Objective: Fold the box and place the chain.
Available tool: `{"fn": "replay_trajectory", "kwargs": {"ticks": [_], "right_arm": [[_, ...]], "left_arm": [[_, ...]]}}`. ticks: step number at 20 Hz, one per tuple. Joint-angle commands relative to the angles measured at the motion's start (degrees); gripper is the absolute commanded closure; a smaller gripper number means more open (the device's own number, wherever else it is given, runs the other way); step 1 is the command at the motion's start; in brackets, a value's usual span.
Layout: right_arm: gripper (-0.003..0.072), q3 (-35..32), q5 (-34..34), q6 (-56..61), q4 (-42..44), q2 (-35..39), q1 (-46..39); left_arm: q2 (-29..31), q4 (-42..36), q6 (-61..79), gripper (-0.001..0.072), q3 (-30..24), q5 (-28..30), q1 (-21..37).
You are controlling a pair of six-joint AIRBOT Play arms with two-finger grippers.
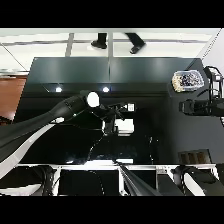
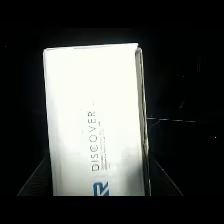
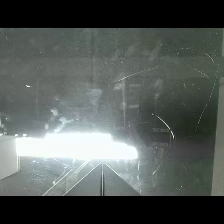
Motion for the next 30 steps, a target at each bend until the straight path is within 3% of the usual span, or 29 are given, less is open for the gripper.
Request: {"fn": "replay_trajectory", "kwargs": {"ticks": [1,4,5,6,7,8,12,17,21,25,30], "right_arm": [[0.0669,-0.02,0.02,0.02,0.02,0.04,-0.04],[0.0669,-0.02,0.04,0.02,0.04,0.04,-0.04],[0.067,-0.02,0.04,0.02,0.04,0.04,-0.04],[0.0669,-0.02,0.04,0.0,0.02,0.04,-0.04],[0.0669,-0.02,0.02,0.0,0.02,0.04,-0.04],[0.067,-0.02,0.02,0.02,0.02,0.04,-0.04],[0.0669,-0.02,0.0,0.0,-0.02,0.04,-0.04],[0.067,-0.02,-0.46,0.09,0.04,0.04,-0.04],[0.0669,-0.02,-0.46,1.05,0.92,0.04,0.0],[0.0669,-0.02,-0.46,1.05,3.06,0.04,0.0],[0.0669,-0.02,-0.61,1.05,5.07,0.04,0.0]], "left_arm": [[-1.16,5.2,-5.46,-0.0002,-0.04,4.07,-2.67],[-3.56,6.49,-10.36,0.0001,-0.04,5.57,-4.15],[-3.56,6.56,-11.91,0.0066,-0.02,5.66,-4.31],[-3.23,6.67,-13.33,0.0263,0.13,5.2,-4.31],[-2.54,7.69,-13.53,0.0404,0.13,5.07,-4.04],[-1.46,9.2,-13.73,0.0428,0.13,5.16,-3.52],[3.5,14.23,-20.63,0.0427,0.13,5.05,4.28],[6.01,15.08,-29.99,0.0427,0.85,4.42,24.0],[5.68,15.41,-31.54,0.0427,4.79,6.36,38.03],[-0.48,15.78,-36.3,0.0427,16.0,7.74,48.19],[-17.14,16.39,-42.21,0.0426,36.02,0.55,56.26]]}}
